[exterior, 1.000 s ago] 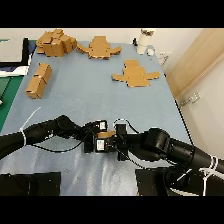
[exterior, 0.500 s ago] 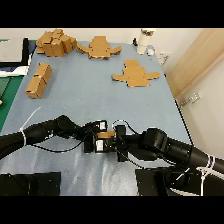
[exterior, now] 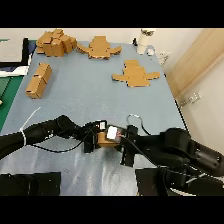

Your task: Fold the box.

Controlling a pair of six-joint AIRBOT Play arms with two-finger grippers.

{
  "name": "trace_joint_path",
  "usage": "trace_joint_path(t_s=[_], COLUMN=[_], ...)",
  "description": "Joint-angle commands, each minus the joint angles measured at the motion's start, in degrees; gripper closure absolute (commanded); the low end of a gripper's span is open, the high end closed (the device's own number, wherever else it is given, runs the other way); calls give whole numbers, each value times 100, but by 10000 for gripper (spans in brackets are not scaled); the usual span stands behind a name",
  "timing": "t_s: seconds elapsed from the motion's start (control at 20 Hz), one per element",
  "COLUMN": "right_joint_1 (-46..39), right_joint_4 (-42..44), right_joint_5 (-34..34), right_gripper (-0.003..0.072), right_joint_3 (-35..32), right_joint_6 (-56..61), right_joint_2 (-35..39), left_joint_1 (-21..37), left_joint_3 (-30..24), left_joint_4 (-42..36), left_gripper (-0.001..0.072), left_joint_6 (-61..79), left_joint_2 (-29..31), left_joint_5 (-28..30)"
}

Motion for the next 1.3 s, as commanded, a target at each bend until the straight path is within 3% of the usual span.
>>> trace_joint_path(t_s=[0.0, 0.1, 0.25, 0.4, 0.5, 0.75, 1.25], right_joint_1=[-11, -11, -11, -2, -2, 70, 308], right_joint_4=[968, 1397, 1633, 1657, 1648, 1639, 1622], right_joint_5=[-229, 422, 2455, 4913, 5751, 6352, 6428], right_gripper=[683, 683, 684, 684, 684, 684, 684], right_joint_3=[-435, -1016, -1934, -2695, -2933, -2949, -2949], right_joint_6=[2057, 2933, 4374, 5582, 6113, 6247, 6288], right_joint_2=[752, 1123, 1561, 1419, 1054, 175, -197], left_joint_1=[-2, -2, -2, -2, -2, -2, -2], left_joint_3=[-2, -2, -2, -2, -2, -2, -2], left_joint_4=[0, 2, 2, 2, 0, 2, 2], left_gripper=[198, 198, 198, 198, 198, 198, 198], left_joint_6=[0, 0, 0, 0, 0, 0, 0], left_joint_2=[0, 0, 0, 0, 0, 0, 0], left_joint_5=[0, 0, 0, 0, 0, 0, 0])
